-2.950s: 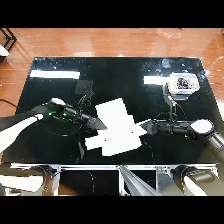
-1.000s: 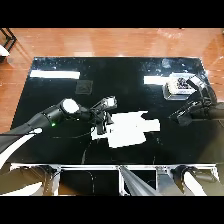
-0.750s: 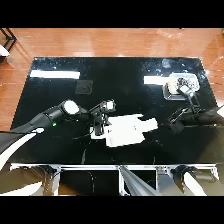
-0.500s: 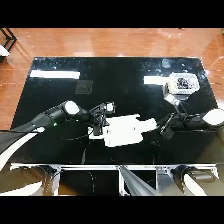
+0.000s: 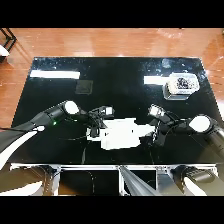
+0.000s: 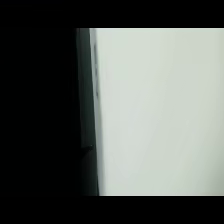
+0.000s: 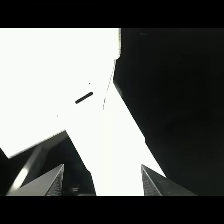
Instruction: Fold the box and place the chain.
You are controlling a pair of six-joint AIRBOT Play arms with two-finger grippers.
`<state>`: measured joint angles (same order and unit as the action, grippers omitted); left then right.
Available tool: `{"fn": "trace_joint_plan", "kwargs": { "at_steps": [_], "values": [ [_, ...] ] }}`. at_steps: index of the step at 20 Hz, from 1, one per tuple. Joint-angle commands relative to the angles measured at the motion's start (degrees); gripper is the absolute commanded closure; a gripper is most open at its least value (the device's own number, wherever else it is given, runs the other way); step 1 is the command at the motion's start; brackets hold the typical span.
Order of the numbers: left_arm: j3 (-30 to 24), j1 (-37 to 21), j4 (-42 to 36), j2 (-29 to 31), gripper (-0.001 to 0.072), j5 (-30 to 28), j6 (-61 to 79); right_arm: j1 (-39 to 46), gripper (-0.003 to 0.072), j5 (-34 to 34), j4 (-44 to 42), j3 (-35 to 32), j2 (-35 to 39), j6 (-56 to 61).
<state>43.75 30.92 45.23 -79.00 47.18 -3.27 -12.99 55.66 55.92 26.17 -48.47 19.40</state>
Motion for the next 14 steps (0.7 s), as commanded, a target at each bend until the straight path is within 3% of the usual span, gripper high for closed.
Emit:
{"fn": "trace_joint_plan", "kwargs": {
  "at_steps": [1, 6, 7, 8, 14],
  "values": [
    [-0.02, -2.27, 0.7, -0.04, 0.0689, 1.53, 1.42, -2.27, 0.0144, -0.44, 0.22, -1.31, -0.02, -2.75],
    [-0.02, -3.1, -0.04, -0.07, 0.0689, 1.51, 1.4, -9.09, 0.0131, -1.53, -0.04, -3.78, -0.04, -2.73],
    [-0.02, -3.13, -0.55, -0.07, 0.0689, 1.42, 1.4, -10.62, 0.0, -3.04, -0.26, -4.24, -0.04, -2.73],
    [-0.02, -3.13, -0.9, -0.07, 0.0689, 1.38, 1.42, -11.85, -0.0017, -5.07, -1.05, -4.63, -0.04, -2.71],
    [-0.02, -3.1, -0.96, -0.07, 0.0689, 1.4, 1.4, -16.5, -0.0018, -12.76, -3.93, -5.03, -2.43, -3.23]
  ]
}}
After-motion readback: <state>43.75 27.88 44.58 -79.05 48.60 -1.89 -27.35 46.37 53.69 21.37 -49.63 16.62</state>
